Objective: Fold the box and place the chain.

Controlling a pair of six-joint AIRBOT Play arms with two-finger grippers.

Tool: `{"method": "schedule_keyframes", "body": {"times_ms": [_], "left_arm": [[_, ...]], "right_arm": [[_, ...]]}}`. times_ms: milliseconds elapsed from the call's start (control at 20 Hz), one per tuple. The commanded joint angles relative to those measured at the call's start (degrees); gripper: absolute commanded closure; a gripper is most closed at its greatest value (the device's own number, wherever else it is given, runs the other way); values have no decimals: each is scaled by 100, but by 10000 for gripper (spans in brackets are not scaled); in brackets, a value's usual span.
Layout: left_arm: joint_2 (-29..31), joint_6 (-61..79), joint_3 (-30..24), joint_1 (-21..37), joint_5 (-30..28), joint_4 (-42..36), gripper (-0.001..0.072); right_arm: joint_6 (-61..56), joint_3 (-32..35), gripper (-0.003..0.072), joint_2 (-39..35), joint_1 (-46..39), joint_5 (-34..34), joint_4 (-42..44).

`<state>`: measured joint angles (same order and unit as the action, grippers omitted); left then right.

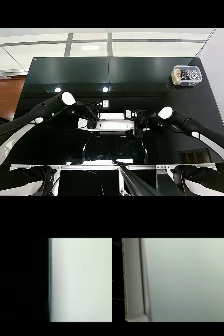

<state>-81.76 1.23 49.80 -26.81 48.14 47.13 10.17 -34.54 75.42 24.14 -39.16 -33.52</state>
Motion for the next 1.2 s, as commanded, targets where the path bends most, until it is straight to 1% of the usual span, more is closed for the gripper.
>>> {"method": "schedule_keyframes", "body": {"times_ms": [0,300,350,400,500,550,600,650,700,850,900,950,1000,1050,1100,1150], "left_arm": [[4,4,4,2,-11,0,679],[4,4,4,2,-11,0,679],[4,-13,4,2,-9,-2,678],[4,-15,4,2,-9,-2,678],[4,-13,4,2,-11,-2,671],[11,-35,7,2,15,0,538],[52,-238,11,7,85,4,292],[122,-629,17,13,87,48,91],[243,-1132,44,42,203,184,5],[730,-2317,87,170,503,994,5],[922,-2846,87,240,601,1318,6],[1091,-3287,87,323,752,1589,14],[1244,-3707,87,433,986,1768,43],[1338,-4087,87,546,1274,1738,152],[1357,-4481,85,678,1637,1366,351],[1325,-4551,44,787,1989,728,597]], "right_arm": [[-81,4,70,11,42,83,-166],[-79,4,71,11,42,83,-168],[-79,4,153,11,42,83,-168],[-79,4,206,11,42,83,-168],[-76,4,206,11,42,83,-168],[-76,4,206,11,42,83,-168],[-76,4,207,11,42,83,-168],[-76,4,207,11,42,83,-168],[-76,4,207,11,42,81,-168],[-74,4,208,11,42,74,-184],[-72,4,248,11,44,55,-208],[-63,4,347,11,46,37,-216],[-59,4,366,11,46,37,-216],[-59,4,366,11,46,37,-214],[-59,4,366,11,68,44,-225],[-61,4,366,11,87,42,-258]]}}
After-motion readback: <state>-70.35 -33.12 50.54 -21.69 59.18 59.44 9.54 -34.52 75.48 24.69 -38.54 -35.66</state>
